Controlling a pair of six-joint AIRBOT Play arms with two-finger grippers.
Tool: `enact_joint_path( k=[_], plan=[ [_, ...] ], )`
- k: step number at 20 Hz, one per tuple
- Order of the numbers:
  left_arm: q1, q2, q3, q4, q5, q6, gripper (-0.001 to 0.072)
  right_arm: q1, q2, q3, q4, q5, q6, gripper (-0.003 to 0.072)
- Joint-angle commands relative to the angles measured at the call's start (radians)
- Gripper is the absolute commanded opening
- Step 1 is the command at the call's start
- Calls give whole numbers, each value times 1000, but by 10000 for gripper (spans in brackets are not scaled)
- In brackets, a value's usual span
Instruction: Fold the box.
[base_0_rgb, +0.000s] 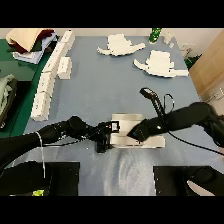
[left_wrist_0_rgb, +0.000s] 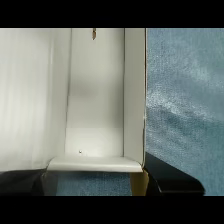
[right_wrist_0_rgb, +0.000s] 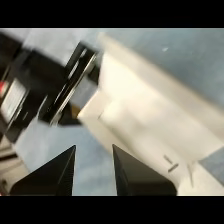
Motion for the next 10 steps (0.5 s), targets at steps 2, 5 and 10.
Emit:
enact_joint_path(
  k=[2,5,10],
  plan=[
    [0,0,1,0,1,0,472,0,212,-97,-16,-238,-194,350],
    [0,0,1,0,1,0,472,13,285,-181,-139,-232,-258,478],
    [0,0,1,0,0,0,472,84,223,-238,-509,-39,-468,594]
  ],
)
